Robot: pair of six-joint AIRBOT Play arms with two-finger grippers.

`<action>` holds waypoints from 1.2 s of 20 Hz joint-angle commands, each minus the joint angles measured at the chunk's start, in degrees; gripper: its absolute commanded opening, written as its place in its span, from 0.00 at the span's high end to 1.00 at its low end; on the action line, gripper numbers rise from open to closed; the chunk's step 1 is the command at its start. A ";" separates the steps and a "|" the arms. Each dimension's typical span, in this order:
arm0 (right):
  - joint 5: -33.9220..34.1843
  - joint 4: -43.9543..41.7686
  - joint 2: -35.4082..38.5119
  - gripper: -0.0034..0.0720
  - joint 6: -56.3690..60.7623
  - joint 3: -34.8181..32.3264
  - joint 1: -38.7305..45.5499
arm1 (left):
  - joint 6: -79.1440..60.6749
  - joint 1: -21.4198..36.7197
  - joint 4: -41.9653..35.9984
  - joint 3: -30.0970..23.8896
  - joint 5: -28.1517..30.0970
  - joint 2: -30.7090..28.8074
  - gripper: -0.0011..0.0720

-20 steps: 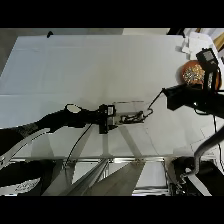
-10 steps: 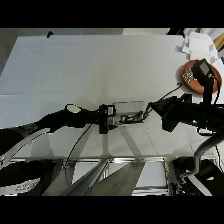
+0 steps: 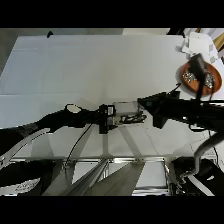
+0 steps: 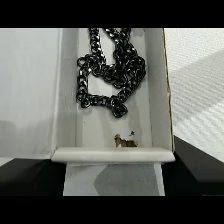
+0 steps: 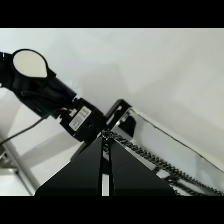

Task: Fold the box and place the chain.

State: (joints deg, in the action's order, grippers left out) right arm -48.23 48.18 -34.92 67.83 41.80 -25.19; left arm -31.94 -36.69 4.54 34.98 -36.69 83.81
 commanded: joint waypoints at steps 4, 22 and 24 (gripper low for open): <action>4.20 -1.64 -13.22 0.94 -2.36 -2.14 -6.25 | 0.00 0.04 0.00 0.02 0.02 -0.02 0.80; 5.42 -1.46 -29.16 0.78 -2.34 -2.89 -6.95 | 0.00 0.04 0.00 0.02 0.02 -0.02 0.80; 5.42 -1.49 -29.14 0.78 -2.36 -2.89 -6.95 | 0.00 0.04 0.00 0.02 0.02 -0.02 0.80</action>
State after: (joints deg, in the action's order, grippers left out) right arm -42.78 46.74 -63.86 65.47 38.94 -32.10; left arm -31.92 -36.69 4.54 34.96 -36.67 83.81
